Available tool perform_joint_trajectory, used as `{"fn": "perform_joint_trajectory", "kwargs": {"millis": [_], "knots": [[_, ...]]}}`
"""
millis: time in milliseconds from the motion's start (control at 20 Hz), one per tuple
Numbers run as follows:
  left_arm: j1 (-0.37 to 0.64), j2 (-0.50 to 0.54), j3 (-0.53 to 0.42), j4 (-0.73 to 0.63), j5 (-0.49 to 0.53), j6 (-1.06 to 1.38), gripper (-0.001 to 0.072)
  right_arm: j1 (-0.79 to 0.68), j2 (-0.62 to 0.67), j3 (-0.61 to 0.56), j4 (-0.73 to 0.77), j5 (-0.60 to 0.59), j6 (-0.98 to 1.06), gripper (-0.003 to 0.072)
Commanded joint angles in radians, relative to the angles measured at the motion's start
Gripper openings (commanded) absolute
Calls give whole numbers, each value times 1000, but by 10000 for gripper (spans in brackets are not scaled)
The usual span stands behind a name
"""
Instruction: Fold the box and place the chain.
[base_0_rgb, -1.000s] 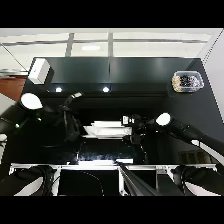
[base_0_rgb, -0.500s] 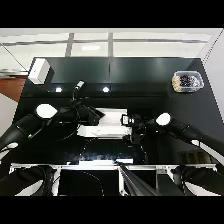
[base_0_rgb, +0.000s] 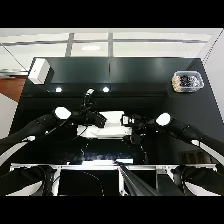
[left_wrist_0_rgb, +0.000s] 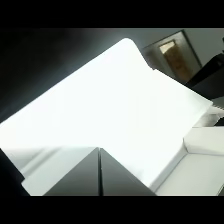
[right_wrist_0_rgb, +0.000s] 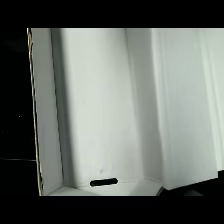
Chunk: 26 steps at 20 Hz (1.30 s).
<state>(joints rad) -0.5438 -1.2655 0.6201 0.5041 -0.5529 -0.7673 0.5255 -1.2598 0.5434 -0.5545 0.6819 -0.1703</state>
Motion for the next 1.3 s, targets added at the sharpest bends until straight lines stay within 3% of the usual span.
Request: {"fn": "perform_joint_trajectory", "kwargs": {"millis": [0,250,450,500,600,700,800,850,1100,1250], "knots": [[-7,-17,7,14,-16,1,28,0,0,0,1,-2,1,536],[62,65,84,165,-68,-1,29,0,0,0,1,-2,1,536],[203,180,99,303,-253,0,37,0,0,0,1,-2,1,536],[248,205,99,364,-311,-1,138,0,0,0,1,-2,1,536],[340,231,98,483,-415,-41,695,0,0,0,1,-2,1,537],[381,225,96,525,-502,4,712,0,0,0,1,-2,1,536],[366,221,84,533,-603,258,710,0,0,0,1,-2,1,537],[352,221,70,536,-599,332,710,0,0,0,1,-2,1,536],[222,221,-21,488,-418,611,710,0,0,0,1,-3,1,537],[125,216,-40,483,-267,637,710,0,0,0,3,-6,3,537]]}}
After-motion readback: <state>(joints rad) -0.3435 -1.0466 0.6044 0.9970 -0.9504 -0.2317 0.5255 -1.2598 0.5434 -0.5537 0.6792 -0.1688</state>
